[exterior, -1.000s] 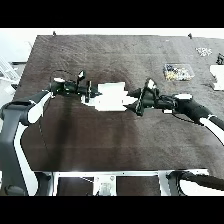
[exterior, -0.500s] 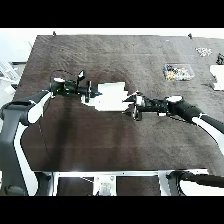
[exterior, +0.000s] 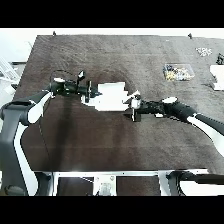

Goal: Fold the box and place the chain.

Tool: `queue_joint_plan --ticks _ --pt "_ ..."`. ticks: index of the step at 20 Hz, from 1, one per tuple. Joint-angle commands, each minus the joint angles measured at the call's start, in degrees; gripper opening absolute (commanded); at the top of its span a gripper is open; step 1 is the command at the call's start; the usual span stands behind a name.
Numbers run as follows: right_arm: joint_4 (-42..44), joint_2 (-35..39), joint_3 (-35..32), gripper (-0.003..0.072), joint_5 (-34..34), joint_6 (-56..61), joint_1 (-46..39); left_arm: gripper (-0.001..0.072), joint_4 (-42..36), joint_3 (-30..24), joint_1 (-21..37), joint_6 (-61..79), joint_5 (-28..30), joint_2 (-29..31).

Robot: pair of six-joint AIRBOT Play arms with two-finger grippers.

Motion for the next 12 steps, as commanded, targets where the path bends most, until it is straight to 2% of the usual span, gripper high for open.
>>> queue_joint_plan --ticks 1,12 --pt "1.1 -0.9 0.5 0.0627 -4.5 0.0 0.7 0.0021 0.0 0.0 0.0 0.0 0.0 0.0" --pt "0.8 -1.5 7.3 0.0628 -5.1 6.4 -0.7 0.0021 0.0 0.0 0.0 0.0 0.0 0.0"
